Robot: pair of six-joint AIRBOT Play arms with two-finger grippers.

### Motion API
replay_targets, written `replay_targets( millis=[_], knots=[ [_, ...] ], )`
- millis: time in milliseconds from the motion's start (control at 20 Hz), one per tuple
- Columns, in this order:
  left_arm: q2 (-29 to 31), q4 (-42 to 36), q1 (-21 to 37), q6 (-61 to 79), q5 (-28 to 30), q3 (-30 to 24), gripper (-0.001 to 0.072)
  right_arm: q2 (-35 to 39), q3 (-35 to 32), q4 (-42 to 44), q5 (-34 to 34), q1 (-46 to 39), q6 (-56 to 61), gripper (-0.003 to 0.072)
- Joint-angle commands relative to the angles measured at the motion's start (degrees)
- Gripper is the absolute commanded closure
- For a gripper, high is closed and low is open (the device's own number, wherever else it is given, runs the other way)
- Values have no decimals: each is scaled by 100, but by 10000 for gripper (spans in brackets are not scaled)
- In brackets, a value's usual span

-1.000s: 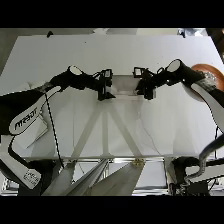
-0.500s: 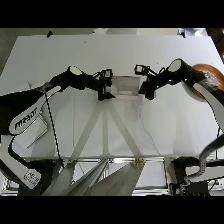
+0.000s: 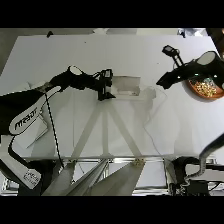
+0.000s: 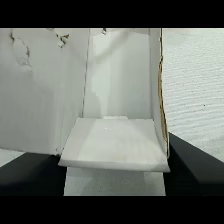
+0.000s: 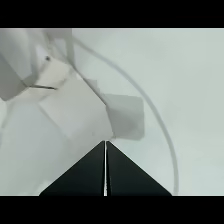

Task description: Fold the box and place the chain.

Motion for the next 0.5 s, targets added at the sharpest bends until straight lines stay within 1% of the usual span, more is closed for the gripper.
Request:
replay_targets(
  millis=[0,100,200,350,450],
  knots=[
    [0,2,0,2,0,2,288,-79,-68,-63,219,-455,1016,682],
    [0,2,-2,0,2,2,288,-356,-68,-160,433,-452,1259,682],
    [0,2,-2,2,2,2,288,-684,-68,-70,577,-450,1331,682],
    [0,2,-2,2,4,2,288,-1078,-70,249,592,-439,1322,682],
    [0,2,-2,2,2,2,288,-1255,-70,457,481,-354,1276,683]
  ],
)
